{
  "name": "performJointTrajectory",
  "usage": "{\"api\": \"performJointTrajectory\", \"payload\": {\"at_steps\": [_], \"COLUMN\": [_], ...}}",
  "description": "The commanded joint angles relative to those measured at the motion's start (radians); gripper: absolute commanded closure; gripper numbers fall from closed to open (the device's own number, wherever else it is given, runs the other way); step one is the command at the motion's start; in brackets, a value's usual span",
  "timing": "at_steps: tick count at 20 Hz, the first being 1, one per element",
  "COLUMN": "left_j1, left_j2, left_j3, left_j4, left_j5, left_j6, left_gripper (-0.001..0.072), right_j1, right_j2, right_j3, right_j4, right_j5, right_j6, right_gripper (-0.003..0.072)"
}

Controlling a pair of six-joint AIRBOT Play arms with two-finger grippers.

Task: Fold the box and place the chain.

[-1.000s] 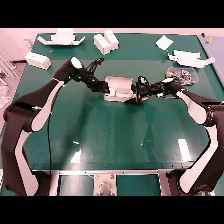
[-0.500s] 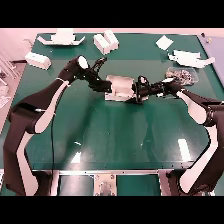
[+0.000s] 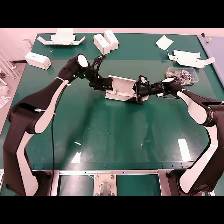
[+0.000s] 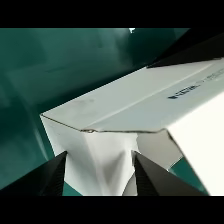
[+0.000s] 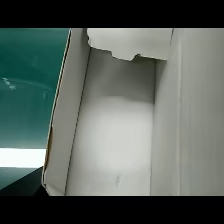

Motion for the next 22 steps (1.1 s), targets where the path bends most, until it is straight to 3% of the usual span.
{"api": "performJointTrajectory", "payload": {"at_steps": [1, 2, 3, 4, 7, 22], "left_j1": [-0.001, -0.001, -0.001, -0.001, -0.001, -0.071], "left_j2": [0.0, 0.0, 0.0, 0.0, -0.002, -0.005], "left_j3": [0.001, 0.001, 0.001, 0.001, 0.001, 0.001], "left_j4": [-0.001, 0.024, 0.061, 0.101, 0.156, 0.162], "left_j5": [0.023, 0.025, 0.017, 0.006, -0.011, -0.014], "left_j6": [-0.039, -0.039, -0.051, -0.063, -0.065, -0.117], "left_gripper": [0.0222, 0.0192, 0.0101, 0.0091, 0.0091, 0.0091], "right_j1": [0.001, 0.001, 0.001, 0.001, 0.002, 0.001], "right_j2": [0.0, 0.0, 0.0, 0.0, 0.0, 0.0], "right_j3": [0.0, 0.0, 0.0, 0.0, 0.0, 0.0], "right_j4": [-0.001, -0.001, -0.001, -0.001, -0.001, -0.001], "right_j5": [0.002, 0.002, 0.002, 0.002, 0.002, 0.002], "right_j6": [-0.001, -0.001, -0.001, -0.001, -0.001, -0.001], "right_gripper": [0.0131, 0.0131, 0.0131, 0.0131, 0.0131, 0.0132]}}
